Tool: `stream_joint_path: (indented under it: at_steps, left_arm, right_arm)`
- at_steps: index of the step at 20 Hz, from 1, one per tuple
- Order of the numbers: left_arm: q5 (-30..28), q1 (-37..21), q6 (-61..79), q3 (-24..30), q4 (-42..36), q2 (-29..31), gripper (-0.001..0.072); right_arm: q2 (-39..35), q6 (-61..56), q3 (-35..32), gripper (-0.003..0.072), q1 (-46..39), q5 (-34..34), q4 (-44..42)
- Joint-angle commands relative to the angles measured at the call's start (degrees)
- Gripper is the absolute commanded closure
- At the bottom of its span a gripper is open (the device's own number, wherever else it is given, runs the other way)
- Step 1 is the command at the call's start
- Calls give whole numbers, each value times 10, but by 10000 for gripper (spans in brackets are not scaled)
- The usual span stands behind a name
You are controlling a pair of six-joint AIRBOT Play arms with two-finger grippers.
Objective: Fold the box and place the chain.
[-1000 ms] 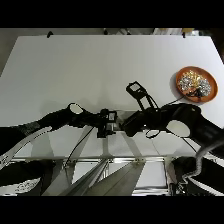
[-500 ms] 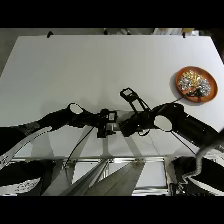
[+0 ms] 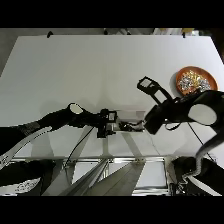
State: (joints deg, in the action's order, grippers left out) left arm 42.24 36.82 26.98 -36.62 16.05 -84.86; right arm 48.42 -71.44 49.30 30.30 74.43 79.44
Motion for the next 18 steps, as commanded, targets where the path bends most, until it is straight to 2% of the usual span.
stream_joint_path:
  at_steps: [1,4,6,7,9,11,17,18]
  left_arm:
    - [0,0,0,0,0,0,376]
    - [0,0,0,0,0,0,376]
    - [0,0,0,0,0,0,376]
    - [0,0,0,0,0,0,376]
    - [0,0,0,0,0,0,376]
    - [0,0,0,0,0,0,376]
    - [0,0,0,0,0,0,376]
    - [0,0,0,0,0,0,376]
  right_arm:
    - [-14,274,-24,578,-118,63,-17]
    - [-13,538,-108,563,-166,19,-64]
    - [-13,659,-171,548,-166,-47,-95]
    - [-13,692,-200,512,-166,-87,-127]
    - [-13,747,-251,433,-166,-170,-190]
    - [-12,754,-279,363,-166,-221,-230]
    - [17,808,-283,374,-165,-245,-325]
    - [21,809,-283,404,-165,-245,-329]
